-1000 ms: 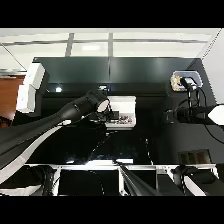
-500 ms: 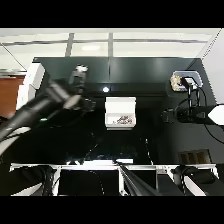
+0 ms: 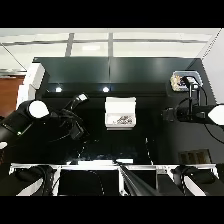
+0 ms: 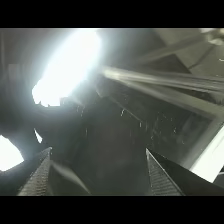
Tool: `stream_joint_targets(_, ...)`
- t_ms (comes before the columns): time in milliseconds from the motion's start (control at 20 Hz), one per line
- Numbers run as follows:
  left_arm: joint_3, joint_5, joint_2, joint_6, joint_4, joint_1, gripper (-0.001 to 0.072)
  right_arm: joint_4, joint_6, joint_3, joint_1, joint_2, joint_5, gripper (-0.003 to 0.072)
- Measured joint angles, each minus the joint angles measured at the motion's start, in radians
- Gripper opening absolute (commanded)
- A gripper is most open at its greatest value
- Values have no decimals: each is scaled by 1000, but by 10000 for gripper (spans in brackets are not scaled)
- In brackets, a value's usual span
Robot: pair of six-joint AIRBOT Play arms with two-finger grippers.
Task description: Fold the box and place the chain.
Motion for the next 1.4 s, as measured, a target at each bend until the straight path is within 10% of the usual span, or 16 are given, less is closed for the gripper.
stream_joint_targets(500,77,89,-300,881,-287,58,717,0,26,0,0,0,-13,384)
stream_joint_targets(1400,148,133,-472,996,-462,2,717,0,41,0,0,-2,-25,384)
